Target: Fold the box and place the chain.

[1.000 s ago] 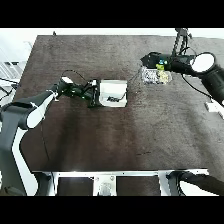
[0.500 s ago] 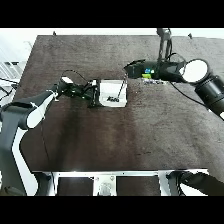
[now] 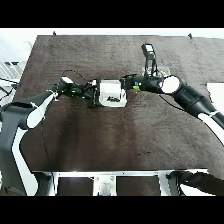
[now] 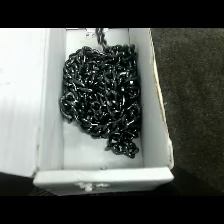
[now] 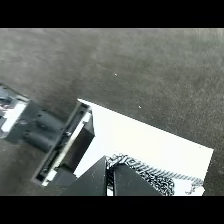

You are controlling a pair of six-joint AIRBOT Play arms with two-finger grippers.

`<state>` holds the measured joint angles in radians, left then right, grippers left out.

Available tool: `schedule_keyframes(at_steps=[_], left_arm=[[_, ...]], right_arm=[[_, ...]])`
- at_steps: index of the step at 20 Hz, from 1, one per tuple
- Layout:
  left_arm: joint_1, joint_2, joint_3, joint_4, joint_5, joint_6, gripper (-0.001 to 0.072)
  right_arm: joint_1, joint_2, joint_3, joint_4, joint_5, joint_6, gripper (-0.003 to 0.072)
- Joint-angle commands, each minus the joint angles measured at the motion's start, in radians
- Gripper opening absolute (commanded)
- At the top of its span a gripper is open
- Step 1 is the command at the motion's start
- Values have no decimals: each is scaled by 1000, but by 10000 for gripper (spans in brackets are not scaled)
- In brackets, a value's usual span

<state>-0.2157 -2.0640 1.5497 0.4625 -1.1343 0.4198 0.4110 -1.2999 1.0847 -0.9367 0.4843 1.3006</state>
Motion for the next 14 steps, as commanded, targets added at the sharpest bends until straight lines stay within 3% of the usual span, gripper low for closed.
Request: schedule_keyframes(at_steps=[1,5,6,7,8,14], left_arm=[[-1,0,0,0,0,0,277],[-1,0,0,0,0,0,277],[-1,0,0,0,0,0,277],[-1,0,0,0,0,0,277],[-1,0,0,0,0,0,277],[-1,0,0,0,0,0,277]], right_arm=[[11,-69,-7,5,-39,-4,14],[12,-119,-7,-4,-39,-5,19],[9,-117,-7,-15,-39,-4,173],[5,-110,-7,-23,-37,-4,448],[2,-93,-7,-42,-29,-4,560],[-76,107,-6,-235,69,-50,557]])
